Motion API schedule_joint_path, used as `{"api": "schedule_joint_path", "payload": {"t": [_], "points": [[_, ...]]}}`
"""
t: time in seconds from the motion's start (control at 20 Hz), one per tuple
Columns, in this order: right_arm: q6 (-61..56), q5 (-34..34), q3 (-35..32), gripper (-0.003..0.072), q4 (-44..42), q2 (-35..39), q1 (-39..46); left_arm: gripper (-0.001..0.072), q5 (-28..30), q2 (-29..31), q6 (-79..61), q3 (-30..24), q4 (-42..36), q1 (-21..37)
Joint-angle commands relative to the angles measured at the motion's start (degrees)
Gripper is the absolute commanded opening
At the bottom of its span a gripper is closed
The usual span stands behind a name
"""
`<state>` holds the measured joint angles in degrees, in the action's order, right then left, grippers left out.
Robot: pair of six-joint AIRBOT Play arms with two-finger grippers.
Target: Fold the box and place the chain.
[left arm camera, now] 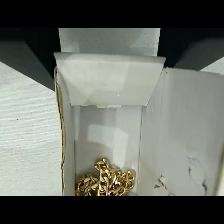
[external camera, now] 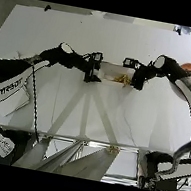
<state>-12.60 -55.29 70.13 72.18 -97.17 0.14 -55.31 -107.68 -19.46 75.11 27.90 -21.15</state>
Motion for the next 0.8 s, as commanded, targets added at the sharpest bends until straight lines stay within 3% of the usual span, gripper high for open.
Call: {"api": "schedule_joint_path", "payload": {"t": [0.0, 0.3, 0.75], "points": [[0.35, 1.42, -0.02, 0.0005, 0.02, -0.94, 0.04, 0.0421, 0.00, 0.00, -0.02, 0.02, 0.02, -0.02], [-11.02, -1.73, -0.02, 0.0006, -0.92, 4.66, 0.04, 0.0421, 0.02, 0.00, -0.02, 0.02, 0.02, -0.02], [-13.53, -8.83, 0.04, 0.0006, -15.61, 16.74, -2.05, 0.0421, 0.02, 0.00, -0.02, 0.02, 0.02, -0.02]]}}
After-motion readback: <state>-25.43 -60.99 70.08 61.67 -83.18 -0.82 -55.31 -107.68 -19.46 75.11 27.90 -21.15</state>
